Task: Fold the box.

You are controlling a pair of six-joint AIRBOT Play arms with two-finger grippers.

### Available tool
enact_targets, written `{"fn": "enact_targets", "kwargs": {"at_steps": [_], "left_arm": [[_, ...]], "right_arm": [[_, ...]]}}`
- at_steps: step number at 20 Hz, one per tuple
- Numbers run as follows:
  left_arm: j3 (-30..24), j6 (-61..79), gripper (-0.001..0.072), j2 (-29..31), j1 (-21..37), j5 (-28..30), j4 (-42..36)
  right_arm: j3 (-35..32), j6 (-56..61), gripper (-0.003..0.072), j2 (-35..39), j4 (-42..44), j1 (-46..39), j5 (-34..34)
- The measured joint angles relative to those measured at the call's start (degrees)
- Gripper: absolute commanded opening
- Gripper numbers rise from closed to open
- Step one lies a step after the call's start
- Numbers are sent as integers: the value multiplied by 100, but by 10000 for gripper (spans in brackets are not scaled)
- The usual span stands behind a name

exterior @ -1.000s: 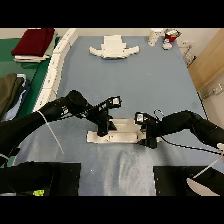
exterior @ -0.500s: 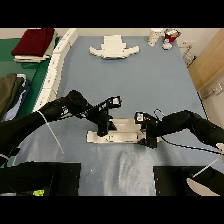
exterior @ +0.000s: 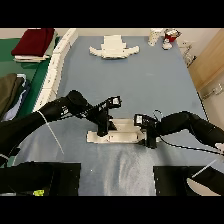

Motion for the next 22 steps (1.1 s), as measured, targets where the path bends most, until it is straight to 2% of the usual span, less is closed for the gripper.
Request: {"fn": "enact_targets", "kwargs": {"at_steps": [3, 4, 12, 14, 22], "left_arm": [[0, 2, 12, 0, 0, 0, 0], [0, 0, 12, 0, 0, 0, 0], [0, 0, 12, 0, 0, 2, 0], [0, 2, 12, 0, 0, 0, 0], [0, 2, 12, 0, 0, -2, 0]], "right_arm": [[-4, -11, 687, -136, 13, 55, 98], [-7, -15, 636, -170, 17, 76, 114], [-109, -24, 628, -247, -22, 116, 199], [-116, -22, 503, -249, -42, 120, 254], [-127, -24, 509, -249, -157, 131, 289]]}}
